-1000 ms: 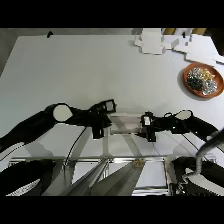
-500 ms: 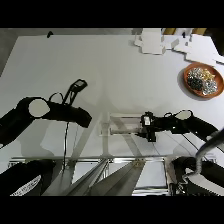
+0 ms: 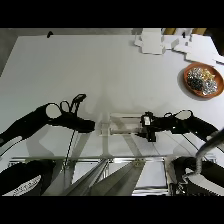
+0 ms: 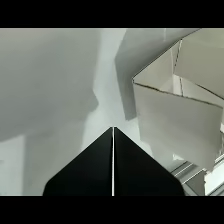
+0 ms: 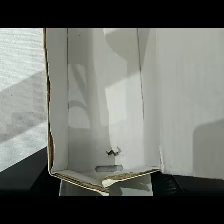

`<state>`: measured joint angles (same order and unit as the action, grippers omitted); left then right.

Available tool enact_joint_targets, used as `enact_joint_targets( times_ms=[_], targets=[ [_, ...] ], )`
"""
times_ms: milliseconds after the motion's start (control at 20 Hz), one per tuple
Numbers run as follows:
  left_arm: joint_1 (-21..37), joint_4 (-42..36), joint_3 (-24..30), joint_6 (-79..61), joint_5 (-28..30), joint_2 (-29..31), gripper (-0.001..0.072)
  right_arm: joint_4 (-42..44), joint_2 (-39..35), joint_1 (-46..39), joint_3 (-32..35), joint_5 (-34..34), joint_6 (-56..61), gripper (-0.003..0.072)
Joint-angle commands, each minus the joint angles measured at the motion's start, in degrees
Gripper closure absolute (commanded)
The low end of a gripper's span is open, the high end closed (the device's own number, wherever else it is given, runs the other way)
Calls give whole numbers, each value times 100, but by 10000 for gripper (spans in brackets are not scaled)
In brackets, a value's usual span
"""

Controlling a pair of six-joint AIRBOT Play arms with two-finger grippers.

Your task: Fold the box and place the chain.

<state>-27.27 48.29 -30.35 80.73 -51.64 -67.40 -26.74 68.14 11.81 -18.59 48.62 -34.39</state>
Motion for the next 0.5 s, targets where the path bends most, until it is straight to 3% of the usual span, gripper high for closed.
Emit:
enact_joint_targets(
  times_ms=[0, 200, 450],
  targets=[
    [-240, -503, 46, -168, 236, -426, 706, 0, -4, -2, -7, 2, 0, 347],
    [-372, -1182, 33, -669, 234, -315, 707, 0, -4, -2, -7, 2, 0, 347],
    [-367, -1231, 24, -682, 269, 243, 696, 0, -4, -2, -7, 2, 0, 347]
  ],
)
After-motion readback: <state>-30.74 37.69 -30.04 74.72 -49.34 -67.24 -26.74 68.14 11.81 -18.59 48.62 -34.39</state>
